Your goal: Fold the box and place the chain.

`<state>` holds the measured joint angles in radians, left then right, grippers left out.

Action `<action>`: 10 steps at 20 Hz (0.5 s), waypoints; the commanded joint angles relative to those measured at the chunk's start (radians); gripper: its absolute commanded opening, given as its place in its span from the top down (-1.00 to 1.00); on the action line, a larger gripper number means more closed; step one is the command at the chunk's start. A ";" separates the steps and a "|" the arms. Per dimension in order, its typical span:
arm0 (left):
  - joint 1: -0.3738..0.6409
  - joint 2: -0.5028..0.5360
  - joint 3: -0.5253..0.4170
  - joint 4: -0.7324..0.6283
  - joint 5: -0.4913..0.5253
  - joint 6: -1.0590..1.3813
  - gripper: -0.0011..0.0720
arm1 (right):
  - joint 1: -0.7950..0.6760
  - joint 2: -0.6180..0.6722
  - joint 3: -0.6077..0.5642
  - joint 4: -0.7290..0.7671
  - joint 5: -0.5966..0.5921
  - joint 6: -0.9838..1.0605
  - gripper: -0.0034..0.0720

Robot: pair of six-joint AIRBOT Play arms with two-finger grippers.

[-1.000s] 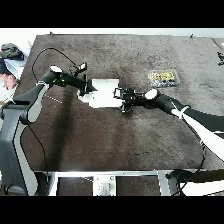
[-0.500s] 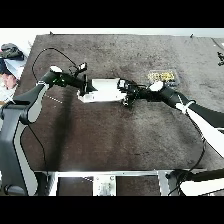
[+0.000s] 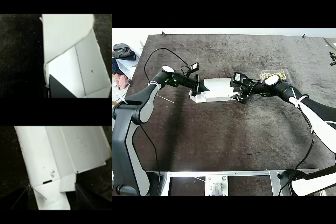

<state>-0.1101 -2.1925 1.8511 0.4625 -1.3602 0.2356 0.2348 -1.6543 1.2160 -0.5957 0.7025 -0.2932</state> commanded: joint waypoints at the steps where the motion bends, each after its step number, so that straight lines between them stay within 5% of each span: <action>1: 0.001 -0.001 0.000 0.000 0.000 0.000 0.93 | -0.009 -0.034 0.049 -0.002 0.068 -0.002 -0.76; 10: 0.001 -0.001 0.000 0.000 0.000 0.000 0.93 | -0.043 -0.170 0.237 -0.033 0.220 0.073 -0.82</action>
<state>-0.1089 -2.1925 1.8511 0.4625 -1.3602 0.2356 0.2024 -1.7977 1.4120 -0.6178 0.8753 -0.2424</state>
